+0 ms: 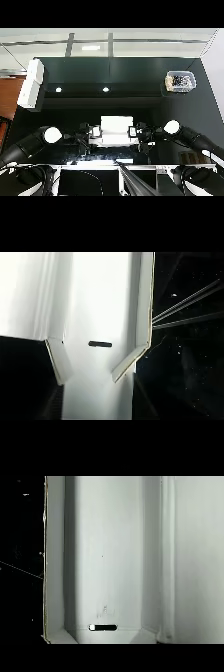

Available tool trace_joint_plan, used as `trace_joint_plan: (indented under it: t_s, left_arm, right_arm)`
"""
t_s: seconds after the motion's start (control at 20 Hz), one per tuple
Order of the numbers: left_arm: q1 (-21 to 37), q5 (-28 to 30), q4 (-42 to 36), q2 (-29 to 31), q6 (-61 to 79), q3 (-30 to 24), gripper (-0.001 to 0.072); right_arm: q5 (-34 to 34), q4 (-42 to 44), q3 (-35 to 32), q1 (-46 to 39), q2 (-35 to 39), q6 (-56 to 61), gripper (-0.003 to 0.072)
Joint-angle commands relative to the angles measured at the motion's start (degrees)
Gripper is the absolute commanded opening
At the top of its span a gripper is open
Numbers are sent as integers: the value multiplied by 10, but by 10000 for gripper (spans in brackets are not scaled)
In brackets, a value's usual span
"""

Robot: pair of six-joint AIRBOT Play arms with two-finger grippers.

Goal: Fold the box and place the chain.

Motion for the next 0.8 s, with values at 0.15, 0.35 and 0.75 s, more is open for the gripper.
trace_joint_plan:
  t_s: [0.15, 0.35, 0.75]
  left_arm:
    - [-7, 28, -40, -9, 10, -1, 215]
    - [-7, 53, -82, -12, 10, -1, 215]
    - [-7, 35, -161, -55, 11, -1, 215]
  right_arm:
    - [0, 0, 0, 0, 0, 0, 428]
    - [0, 0, 0, 0, 0, 0, 427]
    - [0, 0, 0, 0, 0, 0, 428]
